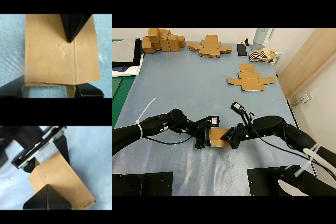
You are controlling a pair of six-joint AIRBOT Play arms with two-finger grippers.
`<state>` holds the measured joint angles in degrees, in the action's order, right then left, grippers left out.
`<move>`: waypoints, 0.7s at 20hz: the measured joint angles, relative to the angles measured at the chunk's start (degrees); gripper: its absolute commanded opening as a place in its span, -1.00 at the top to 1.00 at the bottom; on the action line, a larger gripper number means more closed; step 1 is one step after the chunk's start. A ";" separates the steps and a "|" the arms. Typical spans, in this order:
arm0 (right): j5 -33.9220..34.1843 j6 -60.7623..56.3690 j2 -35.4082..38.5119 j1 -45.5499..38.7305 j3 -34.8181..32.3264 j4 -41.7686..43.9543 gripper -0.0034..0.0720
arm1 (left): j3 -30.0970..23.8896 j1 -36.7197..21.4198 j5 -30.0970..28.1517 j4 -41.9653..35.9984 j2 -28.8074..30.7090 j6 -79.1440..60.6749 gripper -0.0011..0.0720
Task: Fold the box.
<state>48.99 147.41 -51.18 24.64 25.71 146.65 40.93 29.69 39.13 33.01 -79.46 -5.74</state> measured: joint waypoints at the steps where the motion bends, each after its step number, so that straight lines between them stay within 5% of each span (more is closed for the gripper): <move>1: -3.02 0.04 1.73 2.34 -0.17 -2.97 0.89 | 0.00 0.00 0.00 -0.02 0.00 0.00 -0.42; 3: -8.72 0.07 4.39 7.04 -0.63 -9.60 0.72 | 0.00 0.00 0.00 -0.02 0.00 0.00 -0.42; 5: -13.27 0.09 5.77 10.97 -1.05 -15.96 0.02 | 0.00 0.00 0.00 -0.02 0.00 0.00 -0.42; 14: -18.58 2.03 7.10 16.52 -1.46 -25.81 -0.10 | 0.00 0.00 0.00 -0.02 0.00 0.00 -0.42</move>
<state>30.41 149.45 -44.07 41.17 24.25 120.84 40.93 29.69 39.13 32.99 -79.46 -5.74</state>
